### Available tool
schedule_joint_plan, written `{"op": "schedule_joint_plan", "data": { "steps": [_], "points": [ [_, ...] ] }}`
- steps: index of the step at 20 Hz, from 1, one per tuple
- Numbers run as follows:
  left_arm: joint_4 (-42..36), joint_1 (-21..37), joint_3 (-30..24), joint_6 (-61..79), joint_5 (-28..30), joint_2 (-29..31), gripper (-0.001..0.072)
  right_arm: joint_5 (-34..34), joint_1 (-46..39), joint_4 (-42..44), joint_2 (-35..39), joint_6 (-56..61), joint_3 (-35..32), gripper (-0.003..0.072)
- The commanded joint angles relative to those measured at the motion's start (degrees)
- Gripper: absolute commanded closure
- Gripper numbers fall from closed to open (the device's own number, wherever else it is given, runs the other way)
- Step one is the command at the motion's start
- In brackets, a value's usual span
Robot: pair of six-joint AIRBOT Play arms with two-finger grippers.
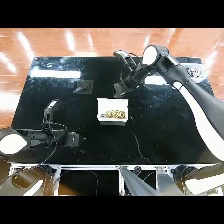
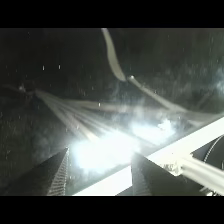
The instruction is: Fold the box and place the chain.
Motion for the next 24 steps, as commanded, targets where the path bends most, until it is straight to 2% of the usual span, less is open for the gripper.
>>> {"op": "schedule_joint_plan", "data": {
  "steps": [1, 6, 9, 13, 16, 17, 18, 19, 24],
  "points": [
    [-0.20, 0.02, -0.35, 0.11, 4.66, -0.90, 0.0220, 5.88, 0.35, 4.09, -1.36, -5.35, 0.83, -0.0020],
    [-0.22, 0.02, -0.35, 0.09, 7.34, -3.10, 0.0220, 11.80, 1.46, 5.86, -1.36, -7.58, 0.83, -0.0014],
    [-0.22, 0.02, -0.35, 0.09, 7.30, -3.91, 0.0220, 10.93, 2.49, 5.22, -1.36, -10.05, 0.81, -0.0014],
    [-0.20, 0.02, -0.35, 0.09, 7.45, -4.02, 0.0220, 7.76, 4.42, -0.57, -1.36, -16.13, 0.81, -0.0013],
    [-0.20, 0.02, -0.35, 0.07, 8.35, -4.17, 0.0220, 7.19, 5.31, -0.35, -1.36, -20.63, 0.81, -0.0013],
    [-0.22, 0.02, -0.35, 0.07, 9.11, -4.35, 0.0220, 6.84, 5.44, -0.39, -1.36, -21.31, 0.81, -0.0002],
    [-0.22, 0.02, -0.35, 0.07, 9.94, -4.55, 0.0220, 6.43, 5.42, -0.35, -1.36, -22.25, 0.81, 0.0150],
    [-0.22, 0.04, -0.35, 0.07, 10.80, -4.81, 0.0220, 6.19, 5.42, -0.35, -1.38, -23.39, 0.81, 0.0210],
    [-0.28, 0.02, -0.35, 0.07, 12.17, -7.34, 0.0220, 6.32, 5.42, -0.83, -1.40, -23.47, 0.76, 0.0211]
  ]
}}
